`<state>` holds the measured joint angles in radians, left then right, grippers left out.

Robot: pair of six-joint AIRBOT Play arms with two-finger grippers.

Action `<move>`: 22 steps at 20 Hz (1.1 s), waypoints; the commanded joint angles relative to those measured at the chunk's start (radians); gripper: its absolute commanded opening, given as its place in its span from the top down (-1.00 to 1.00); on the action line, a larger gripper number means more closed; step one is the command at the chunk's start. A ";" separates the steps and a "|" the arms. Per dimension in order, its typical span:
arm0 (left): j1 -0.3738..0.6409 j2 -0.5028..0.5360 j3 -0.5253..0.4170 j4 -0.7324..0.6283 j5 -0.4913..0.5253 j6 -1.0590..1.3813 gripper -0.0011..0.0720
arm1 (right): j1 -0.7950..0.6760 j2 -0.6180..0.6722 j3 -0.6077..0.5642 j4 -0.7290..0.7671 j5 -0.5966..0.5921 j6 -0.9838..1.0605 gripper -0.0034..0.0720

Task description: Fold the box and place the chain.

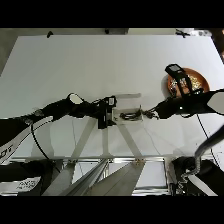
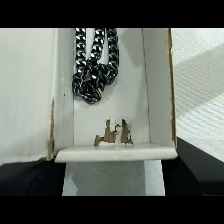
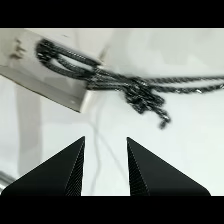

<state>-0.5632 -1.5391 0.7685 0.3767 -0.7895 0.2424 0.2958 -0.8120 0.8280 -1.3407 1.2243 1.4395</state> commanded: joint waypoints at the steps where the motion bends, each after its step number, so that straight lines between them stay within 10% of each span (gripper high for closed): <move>1: 0.001 0.001 0.000 0.000 0.000 0.000 -0.03 | -0.076 0.014 0.000 -0.055 0.037 0.000 0.12; 5: 0.001 0.001 0.000 0.000 0.000 0.000 -0.03 | -0.143 -0.008 -0.008 -0.100 0.032 0.000 0.10; 8: 0.001 0.001 0.000 0.000 0.000 0.000 -0.03 | -0.196 -0.048 -0.021 -0.102 0.012 0.005 -0.33; 22: 0.001 0.001 0.000 0.000 0.000 0.000 -0.03 | -0.232 -0.354 -0.098 -0.195 -0.497 0.536 -0.32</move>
<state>-0.5629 -1.5391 0.7685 0.3767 -0.7895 0.2424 0.0654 -1.1076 0.7364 -1.5078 0.8642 1.8309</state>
